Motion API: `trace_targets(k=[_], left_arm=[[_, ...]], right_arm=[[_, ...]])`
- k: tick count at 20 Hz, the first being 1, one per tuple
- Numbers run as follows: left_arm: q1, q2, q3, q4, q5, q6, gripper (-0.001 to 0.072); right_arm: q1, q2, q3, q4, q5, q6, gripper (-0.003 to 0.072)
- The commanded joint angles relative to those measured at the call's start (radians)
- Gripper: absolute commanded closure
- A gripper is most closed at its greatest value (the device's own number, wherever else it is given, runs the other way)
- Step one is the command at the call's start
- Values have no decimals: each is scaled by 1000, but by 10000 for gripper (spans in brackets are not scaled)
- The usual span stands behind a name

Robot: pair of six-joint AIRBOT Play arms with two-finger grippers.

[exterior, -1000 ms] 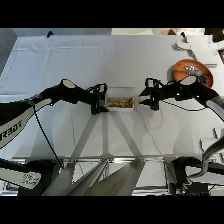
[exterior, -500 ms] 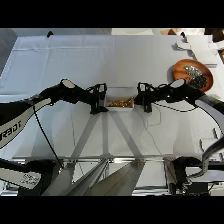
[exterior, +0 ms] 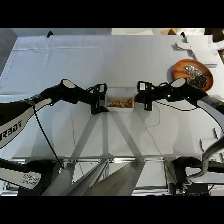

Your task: Fold the box and place the chain.

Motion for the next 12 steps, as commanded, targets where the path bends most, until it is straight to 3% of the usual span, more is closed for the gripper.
trace_targets(k=[1,7,11,12], left_arm=[[0,0,0,0,2,-1,453],[0,0,0,0,2,-1,453],[0,0,0,0,2,-1,453],[0,0,0,0,2,-1,453]], right_arm=[[0,61,0,-85,2,97,676],[1,159,0,-77,119,123,676],[1,177,0,99,186,132,674],[1,177,0,120,187,132,645]])
